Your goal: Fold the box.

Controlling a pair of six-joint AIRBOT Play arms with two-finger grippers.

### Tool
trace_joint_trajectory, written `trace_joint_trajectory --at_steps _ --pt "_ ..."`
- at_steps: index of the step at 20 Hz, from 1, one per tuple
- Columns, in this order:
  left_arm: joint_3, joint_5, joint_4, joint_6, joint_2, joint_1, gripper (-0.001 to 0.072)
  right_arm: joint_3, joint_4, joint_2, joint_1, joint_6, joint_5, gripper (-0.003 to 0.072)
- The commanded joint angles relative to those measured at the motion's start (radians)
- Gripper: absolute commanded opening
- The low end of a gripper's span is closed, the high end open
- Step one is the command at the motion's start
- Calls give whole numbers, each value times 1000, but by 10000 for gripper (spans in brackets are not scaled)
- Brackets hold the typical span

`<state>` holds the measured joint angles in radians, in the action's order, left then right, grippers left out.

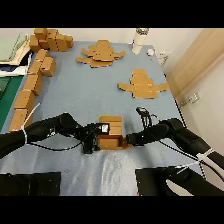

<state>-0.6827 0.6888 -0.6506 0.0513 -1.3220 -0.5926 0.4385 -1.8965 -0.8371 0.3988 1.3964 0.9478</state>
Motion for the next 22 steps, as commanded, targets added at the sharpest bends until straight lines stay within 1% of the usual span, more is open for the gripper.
trace_joint_trajectory --at_steps 1,6,7,10,11,12,13,14,22 --pt "0 0 0 0 0 0 291 1 -99 12 2 47 4 4" --pt "0 0 0 0 0 0 291 8 -89 84 2 47 34 7" --pt "0 0 0 0 0 0 291 20 -84 96 2 46 38 24" --pt "0 0 0 0 0 0 291 52 -87 101 2 44 39 25" --pt "0 0 0 0 0 0 291 52 -92 101 2 44 39 121" --pt "0 0 0 0 0 0 291 52 -93 95 2 44 40 424" --pt "0 0 0 0 0 0 291 52 -102 89 2 44 40 492" --pt "0 0 0 0 0 0 291 52 -105 84 2 44 37 432" --pt "0 0 0 0 0 0 291 54 -144 26 17 44 37 430"
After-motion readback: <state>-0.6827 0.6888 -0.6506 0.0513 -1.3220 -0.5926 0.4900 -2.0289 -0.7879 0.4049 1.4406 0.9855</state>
